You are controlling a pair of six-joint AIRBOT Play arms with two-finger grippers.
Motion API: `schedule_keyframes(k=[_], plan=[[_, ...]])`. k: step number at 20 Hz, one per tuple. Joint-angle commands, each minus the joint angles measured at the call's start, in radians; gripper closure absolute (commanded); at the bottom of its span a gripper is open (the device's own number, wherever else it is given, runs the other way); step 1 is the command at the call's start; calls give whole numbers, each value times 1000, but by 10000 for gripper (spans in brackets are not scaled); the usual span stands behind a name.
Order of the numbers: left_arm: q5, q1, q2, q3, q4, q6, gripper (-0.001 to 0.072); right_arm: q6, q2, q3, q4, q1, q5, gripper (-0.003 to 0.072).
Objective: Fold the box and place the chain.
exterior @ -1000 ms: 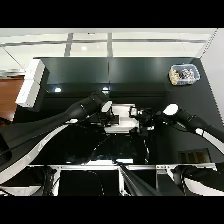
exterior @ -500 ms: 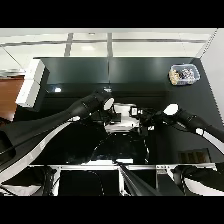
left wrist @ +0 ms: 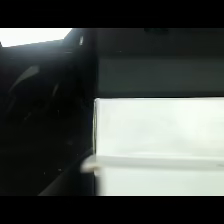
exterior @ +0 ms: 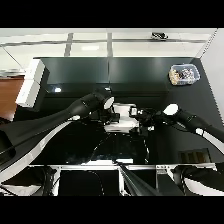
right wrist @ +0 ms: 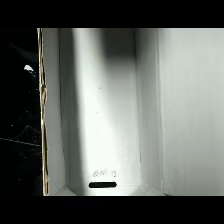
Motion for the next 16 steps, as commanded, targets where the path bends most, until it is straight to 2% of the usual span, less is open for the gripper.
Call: schedule_keyframes(k=[1,11,12,13,14,16], plan=[[7,0,-2,1,8,6,683,-1,0,0,-1,0,-1,540],[-9,0,-2,1,4,4,682,-1,0,0,6,0,7,537],[-11,0,-2,1,3,2,683,-1,0,0,6,0,3,376],[-21,0,-2,1,3,1,683,2,4,2,5,0,13,10],[-33,0,-2,1,4,0,682,19,16,2,1,0,23,-30],[-53,0,0,1,4,1,682,66,64,3,-48,-10,51,-29]])
